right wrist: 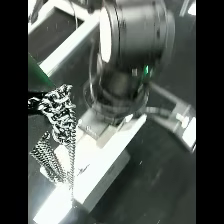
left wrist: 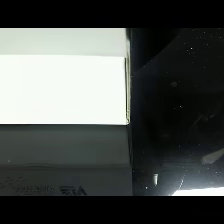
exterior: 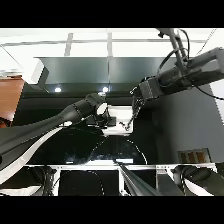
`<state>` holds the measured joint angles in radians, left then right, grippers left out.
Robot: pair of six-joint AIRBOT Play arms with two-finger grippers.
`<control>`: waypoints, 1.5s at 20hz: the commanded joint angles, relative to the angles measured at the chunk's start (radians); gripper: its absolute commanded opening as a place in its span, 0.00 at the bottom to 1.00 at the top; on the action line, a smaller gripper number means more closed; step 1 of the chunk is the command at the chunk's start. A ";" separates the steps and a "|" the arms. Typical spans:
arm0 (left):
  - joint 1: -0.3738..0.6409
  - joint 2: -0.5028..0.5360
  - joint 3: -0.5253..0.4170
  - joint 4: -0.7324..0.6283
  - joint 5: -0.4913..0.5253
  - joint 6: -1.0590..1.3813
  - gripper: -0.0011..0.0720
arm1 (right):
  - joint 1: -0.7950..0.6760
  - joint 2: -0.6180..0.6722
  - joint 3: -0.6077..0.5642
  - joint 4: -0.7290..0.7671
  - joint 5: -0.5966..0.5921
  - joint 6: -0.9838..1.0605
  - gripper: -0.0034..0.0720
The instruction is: Fold the box and place the chain.
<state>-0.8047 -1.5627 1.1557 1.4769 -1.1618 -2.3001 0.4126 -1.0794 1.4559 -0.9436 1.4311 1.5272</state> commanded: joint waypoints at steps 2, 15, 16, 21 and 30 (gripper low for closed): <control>0.000 0.000 0.000 0.001 0.001 0.000 0.05 | -0.001 0.033 0.040 0.098 0.005 -0.006 0.06; 0.001 0.000 0.000 0.005 0.001 0.000 0.05 | 0.002 0.024 -0.409 0.057 -0.345 -0.029 0.06; 0.000 0.000 0.000 0.005 0.001 0.000 0.05 | 0.005 0.023 -0.411 0.056 -0.342 -0.029 0.06; 0.001 0.000 0.000 0.007 0.001 0.000 0.05 | 0.030 0.023 -0.410 0.066 -0.388 -0.020 0.48; 0.002 -0.001 0.000 0.000 0.001 0.000 0.05 | -0.320 0.097 -0.397 -0.203 -0.123 -0.061 0.48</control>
<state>-0.8047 -1.5627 1.1557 1.4807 -1.1606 -2.2997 0.1726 -0.9958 1.0584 -1.0893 1.2308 1.4975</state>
